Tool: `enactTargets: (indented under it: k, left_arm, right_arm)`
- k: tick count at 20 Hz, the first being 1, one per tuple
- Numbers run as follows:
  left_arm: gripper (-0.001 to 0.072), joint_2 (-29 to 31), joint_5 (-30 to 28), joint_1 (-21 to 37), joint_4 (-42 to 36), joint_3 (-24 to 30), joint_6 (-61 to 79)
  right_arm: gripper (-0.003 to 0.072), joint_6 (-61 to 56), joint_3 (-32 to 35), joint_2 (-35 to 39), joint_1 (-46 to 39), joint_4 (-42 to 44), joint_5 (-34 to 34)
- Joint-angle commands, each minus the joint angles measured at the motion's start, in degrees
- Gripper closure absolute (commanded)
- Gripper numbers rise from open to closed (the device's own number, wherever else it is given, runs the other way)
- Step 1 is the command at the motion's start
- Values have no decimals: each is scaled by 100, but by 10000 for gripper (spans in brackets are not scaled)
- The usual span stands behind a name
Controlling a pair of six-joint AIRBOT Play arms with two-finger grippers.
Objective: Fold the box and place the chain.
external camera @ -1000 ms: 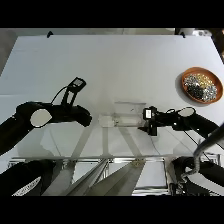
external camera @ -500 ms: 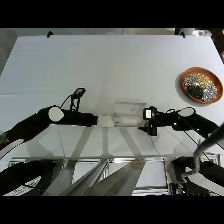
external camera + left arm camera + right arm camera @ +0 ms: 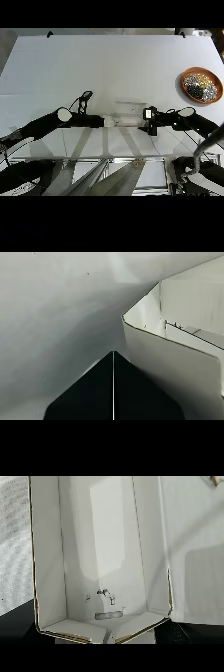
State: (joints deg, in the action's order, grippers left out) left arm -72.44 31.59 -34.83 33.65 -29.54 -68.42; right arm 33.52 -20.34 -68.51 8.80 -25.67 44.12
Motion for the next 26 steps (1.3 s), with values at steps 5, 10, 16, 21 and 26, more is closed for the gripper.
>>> enactTargets:
  k: [5, 10, 16, 21, 26]
  left_arm:
    - [691, 153, -76, -111, -358, -234, 675]
    - [562, 175, -96, -225, -363, -505, 673]
    - [406, 173, -201, -424, -404, -507, 671]
    - [406, 184, -186, -437, -450, -533, 671]
    - [406, 188, 199, -343, -402, -533, 675]
  right_arm:
    - [111, -2, -2, 7, 0, 2, 2]
    - [111, -2, 0, 7, 0, 2, 2]
    - [111, -2, -2, 7, 0, 2, 4]
    - [111, -2, -2, 7, 0, 2, 2]
    - [111, -2, -2, 7, 0, 2, 2]
